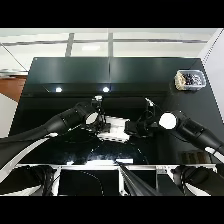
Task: Fold the box and place the chain.
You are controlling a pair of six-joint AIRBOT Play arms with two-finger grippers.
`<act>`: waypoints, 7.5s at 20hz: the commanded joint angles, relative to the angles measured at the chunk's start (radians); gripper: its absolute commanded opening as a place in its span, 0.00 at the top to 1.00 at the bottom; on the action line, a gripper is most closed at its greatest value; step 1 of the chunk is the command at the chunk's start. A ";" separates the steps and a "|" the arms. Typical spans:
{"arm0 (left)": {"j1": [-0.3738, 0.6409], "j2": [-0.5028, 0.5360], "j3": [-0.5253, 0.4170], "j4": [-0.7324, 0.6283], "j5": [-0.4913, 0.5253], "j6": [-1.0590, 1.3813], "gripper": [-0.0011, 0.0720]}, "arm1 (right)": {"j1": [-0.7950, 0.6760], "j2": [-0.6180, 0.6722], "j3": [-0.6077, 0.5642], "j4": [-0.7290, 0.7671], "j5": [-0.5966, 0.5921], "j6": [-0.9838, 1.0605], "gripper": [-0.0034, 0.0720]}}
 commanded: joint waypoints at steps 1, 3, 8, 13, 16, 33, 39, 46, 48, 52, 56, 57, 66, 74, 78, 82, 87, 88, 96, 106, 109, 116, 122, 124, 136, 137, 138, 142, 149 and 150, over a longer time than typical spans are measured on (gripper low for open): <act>0.000 0.000 0.000 0.000 0.000 0.000 0.94 | 0.050 -0.032 0.053 -0.118 0.014 0.119 0.48; 0.000 0.000 0.000 0.000 0.000 0.000 0.94 | 0.076 -0.064 0.087 -0.137 0.050 0.151 0.48; 0.000 0.000 0.000 0.000 0.000 0.000 0.94 | 0.134 -0.109 0.146 -0.224 0.089 0.237 0.48; 0.000 0.000 0.000 0.000 0.000 0.000 0.94 | 0.163 -0.158 0.211 -0.297 0.192 0.298 0.48; 0.000 0.000 0.000 0.000 0.000 0.000 0.94 | 0.176 -0.181 0.236 -0.323 0.203 0.352 0.48; 0.000 0.000 0.000 0.000 -0.002 0.000 0.94 | 0.216 -0.311 0.323 -0.379 0.309 0.500 0.65; 0.000 0.000 0.000 0.001 -0.003 0.000 0.94 | 0.216 -0.335 0.323 -0.368 0.310 0.511 0.64; 0.000 0.000 0.000 0.000 -0.003 0.000 0.94 | 0.216 -0.341 0.323 -0.365 0.277 0.509 0.79; 0.000 0.000 0.000 0.000 -0.003 0.000 0.94 | 0.216 -0.341 0.323 -0.365 0.275 0.510 0.89; 0.000 0.000 0.000 0.000 -0.003 0.000 0.94 | 0.216 -0.341 0.323 -0.364 0.269 0.510 0.90; 0.000 0.000 0.000 0.000 -0.003 0.000 0.94 | 0.216 -0.341 0.323 -0.365 0.296 0.509 0.89; 0.000 0.000 0.000 0.000 -0.002 0.000 0.94 | 0.216 -0.341 0.323 -0.366 0.303 0.509 0.80; 0.000 0.000 0.000 0.000 -0.003 0.000 0.94 | 0.215 -0.341 0.335 -0.375 0.303 0.509 0.68; 0.000 0.000 0.000 0.000 -0.003 0.000 0.94 | 0.216 -0.344 0.356 -0.410 0.314 0.499 0.68; 0.000 0.000 0.000 0.000 -0.003 0.000 0.94 | 0.222 -0.349 0.356 -0.410 0.313 0.495 0.90; 0.000 0.000 0.000 0.000 -0.003 0.000 0.94 | 0.221 -0.347 0.357 -0.431 0.307 0.496 0.79; 0.000 0.000 0.000 0.000 -0.003 0.000 0.94 | 0.220 -0.295 0.357 -0.473 0.332 0.480 0.45; 0.000 0.000 0.000 0.000 -0.003 0.000 0.94 | 0.220 -0.278 0.357 -0.473 0.333 0.455 0.45; 0.000 0.000 0.000 0.000 0.001 0.000 0.94 | 0.220 0.043 0.357 -0.498 0.378 0.246 0.45; 0.000 0.000 0.000 0.000 0.000 0.000 0.94 | -0.175 0.183 0.341 -1.114 0.400 0.128 0.47; 0.000 0.000 0.000 -0.001 -0.002 0.000 0.94 | -0.490 0.133 0.341 -0.941 0.205 0.101 0.01; 0.000 0.000 0.000 -0.001 -0.002 0.000 0.94 | -0.832 -0.224 0.518 -0.536 0.074 -0.021 0.01; 0.000 0.000 0.000 0.000 -0.002 0.000 0.94 | -0.842 -0.587 0.885 -0.490 0.201 0.107 0.08; 0.000 0.000 0.000 0.000 -0.002 0.000 0.94 | -0.849 -0.676 0.976 -0.476 0.248 0.190 0.10; 0.000 0.000 0.000 0.000 0.000 0.000 0.94 | -0.873 -0.825 1.035 -0.309 0.160 0.333 0.18; 0.000 0.000 0.000 0.000 0.001 0.000 0.94 | -0.872 -0.829 1.035 -0.302 0.159 0.328 0.24; 0.000 0.000 0.000 0.000 0.001 0.000 0.94 | -0.872 -0.830 1.035 -0.288 0.151 0.301 0.46; 0.000 0.000 0.000 0.000 0.001 0.000 0.94 | -0.881 -0.817 1.035 -0.177 0.161 0.126 0.90; 0.000 0.000 0.000 0.000 0.000 0.000 0.94 | -0.943 -0.626 1.036 -0.160 0.236 -0.048 0.91; 0.000 0.000 0.000 0.000 0.000 0.000 0.94 | -0.956 -0.588 1.036 -0.142 0.252 -0.084 0.90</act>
